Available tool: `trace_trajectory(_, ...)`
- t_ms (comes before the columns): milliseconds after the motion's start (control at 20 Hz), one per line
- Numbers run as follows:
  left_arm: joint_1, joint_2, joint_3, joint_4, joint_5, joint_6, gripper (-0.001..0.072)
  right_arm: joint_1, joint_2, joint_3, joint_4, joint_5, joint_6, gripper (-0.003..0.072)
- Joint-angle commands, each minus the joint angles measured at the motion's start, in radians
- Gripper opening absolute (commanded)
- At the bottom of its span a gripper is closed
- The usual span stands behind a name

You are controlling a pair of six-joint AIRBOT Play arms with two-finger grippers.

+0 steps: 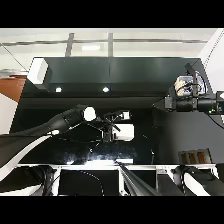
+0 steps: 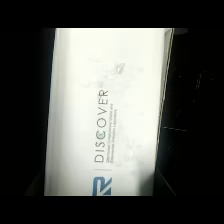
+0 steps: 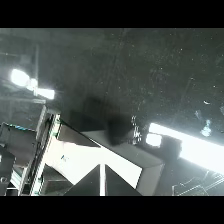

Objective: Fold the box and place the chain.

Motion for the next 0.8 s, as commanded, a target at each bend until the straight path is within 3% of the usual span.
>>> trace_trajectory(0, 0.064, 0.043, -0.001, 0.136, -0.029, -0.127, 0.0303, 0.0, 0.001, 0.001, -0.007, 0.0, 0.0, 0.0041)
trace_trajectory(150, 0.226, 0.117, -0.001, 0.208, -0.096, -0.237, 0.0303, 0.0, 0.001, 0.001, -0.007, -0.002, 0.0, 0.0041)
trace_trajectory(450, 0.699, 0.211, -0.001, 0.277, -0.19, -0.331, 0.0303, 0.0, 0.001, 0.001, -0.011, -0.019, -0.001, 0.0041)
trace_trajectory(750, 1.122, 0.211, 0.014, 0.274, -0.182, -0.37, 0.0303, 0.0, 0.001, 0.001, -0.022, -0.021, 0.0, 0.0041)
